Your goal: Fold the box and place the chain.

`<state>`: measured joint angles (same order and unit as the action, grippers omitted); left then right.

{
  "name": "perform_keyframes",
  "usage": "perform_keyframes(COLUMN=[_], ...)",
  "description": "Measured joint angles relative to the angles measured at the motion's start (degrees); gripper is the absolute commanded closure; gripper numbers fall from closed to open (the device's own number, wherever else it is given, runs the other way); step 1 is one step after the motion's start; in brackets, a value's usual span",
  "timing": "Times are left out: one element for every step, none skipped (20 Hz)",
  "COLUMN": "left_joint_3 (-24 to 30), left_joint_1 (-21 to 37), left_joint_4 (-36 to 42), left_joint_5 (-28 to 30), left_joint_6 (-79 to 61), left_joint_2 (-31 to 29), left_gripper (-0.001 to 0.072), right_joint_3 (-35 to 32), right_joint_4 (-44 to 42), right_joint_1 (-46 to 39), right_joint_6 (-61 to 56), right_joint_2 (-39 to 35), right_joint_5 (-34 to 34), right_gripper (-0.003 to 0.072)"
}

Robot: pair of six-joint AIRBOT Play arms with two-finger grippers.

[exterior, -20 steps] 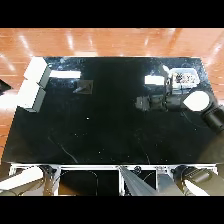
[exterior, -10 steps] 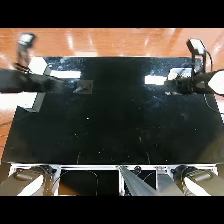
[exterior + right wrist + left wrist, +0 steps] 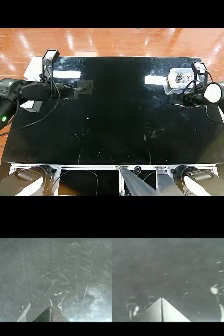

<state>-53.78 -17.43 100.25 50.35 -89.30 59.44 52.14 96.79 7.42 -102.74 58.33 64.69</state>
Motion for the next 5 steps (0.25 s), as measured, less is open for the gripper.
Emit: perform_keyframes(left_joint_3=[0.04, 0.13, 0.17, 0.20, 0.24], left_joint_1=[0.26, 0.42, 0.52, 0.63, 0.70], left_joint_4=[-0.11, -0.20, -0.24, -0.22, -0.39], left_joint_5=[-0.04, 0.04, 0.11, -0.04, -0.33], left_joint_6=[0.22, 0.39, 0.59, 0.61, 0.74], left_joint_2=[0.04, 0.09, 0.11, 0.09, 0.09], left_gripper=[0.0690, 0.0690, 0.0690, 0.0690, 0.0690], right_joint_3=[-0.11, -0.17, -0.28, -0.31, -0.35], right_joint_4=[0.04, 0.13, 0.22, 0.26, 0.26], right_joint_1=[-0.04, -0.11, -0.15, -0.15, -0.17], right_joint_6=[-0.13, -0.15, -0.15, -0.17, -0.20], right_joint_2=[0.00, 0.00, 0.00, 0.00, 0.00], right_joint_5=[-0.02, 0.00, -0.04, 0.00, 0.00], right_gripper=[0.0657, 0.0657, 0.0656, 0.0656, 0.0657])
